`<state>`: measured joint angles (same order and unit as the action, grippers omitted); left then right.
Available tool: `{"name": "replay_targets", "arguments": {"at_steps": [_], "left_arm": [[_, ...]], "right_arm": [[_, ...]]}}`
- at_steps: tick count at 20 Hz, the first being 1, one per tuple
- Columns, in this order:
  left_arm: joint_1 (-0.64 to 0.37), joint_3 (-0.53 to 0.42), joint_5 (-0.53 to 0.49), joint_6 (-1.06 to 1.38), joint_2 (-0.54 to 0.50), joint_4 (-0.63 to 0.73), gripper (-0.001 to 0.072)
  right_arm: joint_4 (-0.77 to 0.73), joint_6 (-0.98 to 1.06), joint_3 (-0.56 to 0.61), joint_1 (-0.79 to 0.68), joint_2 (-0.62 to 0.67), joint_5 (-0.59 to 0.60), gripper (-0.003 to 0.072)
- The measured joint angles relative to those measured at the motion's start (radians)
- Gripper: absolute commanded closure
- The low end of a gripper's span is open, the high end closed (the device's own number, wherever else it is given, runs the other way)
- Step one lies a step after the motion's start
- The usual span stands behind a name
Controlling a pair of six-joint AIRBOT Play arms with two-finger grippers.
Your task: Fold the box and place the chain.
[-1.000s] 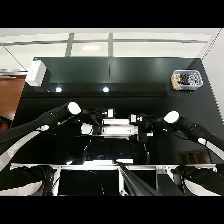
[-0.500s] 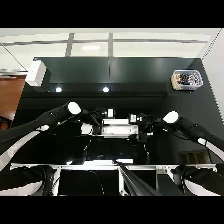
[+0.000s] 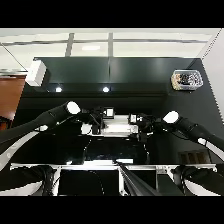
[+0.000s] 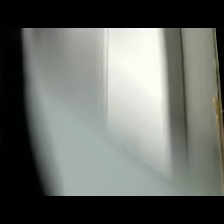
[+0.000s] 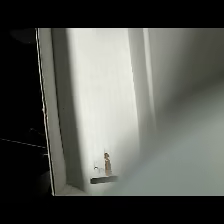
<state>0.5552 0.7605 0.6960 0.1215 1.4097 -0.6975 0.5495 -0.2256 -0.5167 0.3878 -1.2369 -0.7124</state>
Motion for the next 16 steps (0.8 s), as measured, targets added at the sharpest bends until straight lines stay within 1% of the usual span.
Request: {"name": "replay_targets", "arguments": {"at_steps": [1, 2, 4, 6, 8, 10, 11, 12, 13, 14, 16], "left_arm": [[-0.002, 0.0, 0.0, -0.001, -0.01, 0.002, 0.0044], [-0.006, 0.0, 0.0, -0.013, -0.024, -0.002, -0.0007], [-0.019, 0.0, 0.0, -0.06, -0.059, -0.013, -0.0007], [-0.038, 0.0, 0.014, -0.132, -0.106, -0.052, -0.0006], [-0.063, 0.0, 0.028, -0.239, -0.166, -0.126, -0.0005], [-0.092, 0.0, 0.082, -0.381, -0.229, -0.222, 0.0006], [-0.109, 0.0, 0.12, -0.471, -0.261, -0.274, 0.0049], [-0.124, 0.0, 0.163, -0.553, -0.286, -0.312, 0.0229], [-0.137, 0.0, 0.217, -0.64, -0.306, -0.343, 0.0546], [-0.148, 0.0, 0.275, -0.732, -0.323, -0.366, 0.0686], [-0.157, -0.008, 0.38, -0.876, -0.34, -0.359, 0.0685]], "right_arm": [[0.001, 0.0, 0.0, 0.0, 0.0, 0.0, 0.0247], [0.003, 0.0, 0.0, 0.001, 0.0, 0.0, 0.0247], [0.003, 0.0, 0.0, 0.002, 0.0, 0.0, 0.0247], [0.004, 0.001, 0.0, 0.004, 0.0, 0.0, 0.0247], [0.005, 0.001, 0.0, 0.004, 0.0, 0.0, 0.0247], [0.006, 0.002, 0.0, 0.004, 0.0, 0.0, 0.0247], [0.006, 0.002, 0.0, 0.004, 0.0, 0.0, 0.0247], [0.007, 0.002, 0.0, 0.004, 0.0, 0.0, 0.0247], [0.007, 0.002, 0.0, 0.004, 0.0, 0.0, 0.0247], [0.007, 0.002, 0.0, 0.004, 0.0, 0.0, 0.0247], [0.007, 0.001, 0.0, 0.004, 0.0, 0.0, 0.0247]]}}
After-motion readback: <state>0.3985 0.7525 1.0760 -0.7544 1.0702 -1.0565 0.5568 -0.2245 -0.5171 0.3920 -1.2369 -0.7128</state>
